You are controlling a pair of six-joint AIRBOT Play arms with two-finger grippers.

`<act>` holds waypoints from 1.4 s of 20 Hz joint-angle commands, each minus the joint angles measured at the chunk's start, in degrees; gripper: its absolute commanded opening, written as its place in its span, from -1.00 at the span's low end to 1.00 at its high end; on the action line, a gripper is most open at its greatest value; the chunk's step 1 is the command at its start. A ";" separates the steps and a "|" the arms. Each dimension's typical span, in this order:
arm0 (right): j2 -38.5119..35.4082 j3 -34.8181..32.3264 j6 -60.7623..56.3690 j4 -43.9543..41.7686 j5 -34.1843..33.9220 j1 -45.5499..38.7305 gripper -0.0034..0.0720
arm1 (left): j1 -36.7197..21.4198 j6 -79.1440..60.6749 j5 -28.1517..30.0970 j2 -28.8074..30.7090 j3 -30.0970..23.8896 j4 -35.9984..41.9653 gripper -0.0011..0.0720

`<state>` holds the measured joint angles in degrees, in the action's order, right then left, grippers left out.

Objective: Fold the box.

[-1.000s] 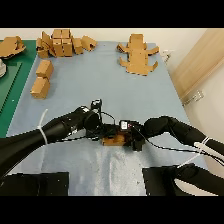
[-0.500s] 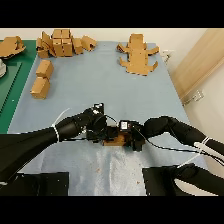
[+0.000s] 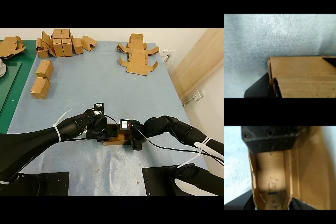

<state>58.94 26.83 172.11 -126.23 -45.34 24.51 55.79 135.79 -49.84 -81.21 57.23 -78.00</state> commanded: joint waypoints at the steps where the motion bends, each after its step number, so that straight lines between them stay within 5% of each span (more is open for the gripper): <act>1: 0.02 0.00 -0.04 -0.07 -0.17 0.02 0.49 | -0.07 0.17 1.75 0.00 0.07 0.46 -0.94; 8: 0.02 0.00 -0.04 -0.07 -0.17 0.02 0.49 | -0.07 -3.23 1.64 0.02 0.09 3.30 -0.93; 9: 0.02 0.00 -0.04 -0.07 -0.20 0.02 0.49 | -0.07 -3.91 1.64 0.02 0.09 3.52 -0.73; 10: 0.02 0.00 -0.04 -0.07 -0.20 0.02 0.49 | -0.07 -3.96 1.57 0.02 0.09 3.52 -0.03; 11: 0.02 0.00 -0.04 -0.07 -0.20 0.02 0.49 | -0.15 -3.96 1.42 0.02 0.09 3.67 0.31; 20: 0.04 0.00 -0.04 -0.02 -0.20 0.02 0.49 | -1.29 -9.35 -2.69 6.78 0.07 -1.11 0.34; 27: 0.04 0.00 -0.04 -0.04 -0.17 0.02 0.49 | -4.42 -15.02 -15.76 12.66 0.07 -5.84 0.33; 28: 0.04 0.00 -0.04 -0.04 -0.17 0.02 0.49 | -4.46 -15.50 -16.76 13.33 0.07 -6.08 0.08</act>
<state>58.98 26.79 172.09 -126.26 -45.52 24.58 52.01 123.31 -61.56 -69.97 57.32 -82.70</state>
